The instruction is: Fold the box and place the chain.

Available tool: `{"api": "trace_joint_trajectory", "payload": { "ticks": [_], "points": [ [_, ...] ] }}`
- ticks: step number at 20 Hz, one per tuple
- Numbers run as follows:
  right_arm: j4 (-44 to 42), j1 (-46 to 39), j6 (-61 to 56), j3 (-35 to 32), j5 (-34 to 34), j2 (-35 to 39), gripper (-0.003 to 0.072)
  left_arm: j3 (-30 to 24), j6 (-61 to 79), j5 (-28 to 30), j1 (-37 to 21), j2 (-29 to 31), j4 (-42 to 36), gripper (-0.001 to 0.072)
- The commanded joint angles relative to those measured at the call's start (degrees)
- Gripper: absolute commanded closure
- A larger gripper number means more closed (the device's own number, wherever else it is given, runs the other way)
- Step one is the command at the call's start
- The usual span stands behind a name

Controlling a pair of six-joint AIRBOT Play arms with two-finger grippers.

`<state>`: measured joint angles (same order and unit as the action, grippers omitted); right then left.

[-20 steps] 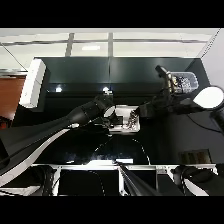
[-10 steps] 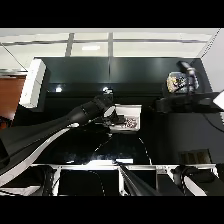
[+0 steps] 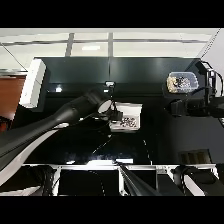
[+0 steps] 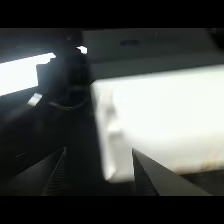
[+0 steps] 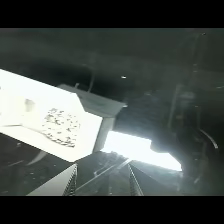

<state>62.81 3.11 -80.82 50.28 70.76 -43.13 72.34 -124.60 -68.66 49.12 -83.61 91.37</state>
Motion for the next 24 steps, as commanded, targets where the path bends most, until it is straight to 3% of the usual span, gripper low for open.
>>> {"api": "trace_joint_trajectory", "payload": {
  "ticks": [1, 3, 5, 7, 9, 11, 13, 14, 15, 19, 21, 24],
  "points": [
    [2.99, -0.24, -0.42, 0.04, -0.33, 0.22, 0.0308, -3.15, 11.28, -6.80, -0.83, 8.87, 9.05, 0.0215],
    [4.39, -0.24, -0.70, 0.04, -0.31, 0.20, 0.0308, -9.57, 8.98, -6.75, -6.01, 14.47, 11.74, 0.0215],
    [4.66, -0.24, -1.25, 0.04, -0.44, 0.20, 0.0308, -16.70, 7.06, -0.35, -15.10, 17.90, 6.03, 0.0216],
    [4.79, -0.24, -1.92, 0.02, -0.98, 0.20, 0.0308, -23.47, 13.55, 12.39, -24.57, 18.69, -11.80, 0.0216],
    [4.81, -0.24, -2.38, 0.02, -1.14, 0.20, 0.0308, -29.14, 41.35, 21.14, -30.73, 17.49, -38.10, 0.0215],
    [4.79, -0.24, -2.78, 0.00, -1.22, 0.20, 0.0308, -31.21, 77.40, 16.31, -33.38, 14.91, -56.50, 0.0215],
    [4.83, -0.24, -2.75, 0.00, -1.49, 0.20, 0.0308, -31.08, 99.91, 9.57, -33.40, 12.15, -59.10, 0.0206],
    [4.83, -0.24, -2.75, 0.00, -1.77, 0.20, 0.0308, -31.08, 107.32, 9.55, -32.76, 11.02, -59.04, 0.0018],
    [4.83, -0.24, -2.75, 0.00, -2.03, 0.20, 0.0308, -31.08, 113.79, 9.77, -32.24, 10.14, -59.06, -0.0007],
    [4.96, -0.24, -2.80, 0.00, -2.27, 0.20, 0.0308, -30.97, 141.92, 13.16, -28.87, 7.30, -58.86, -0.0006],
    [4.94, -0.24, -3.02, 0.00, -2.47, 0.20, 0.0308, -30.40, 147.51, 17.35, -27.54, 5.49, -59.04, -0.0006],
    [4.94, -0.24, -3.72, 0.00, -2.49, 0.20, 0.0308, -27.76, 148.61, 17.03, -27.45, 1.84, -61.99, -0.0006]
  ]
}}
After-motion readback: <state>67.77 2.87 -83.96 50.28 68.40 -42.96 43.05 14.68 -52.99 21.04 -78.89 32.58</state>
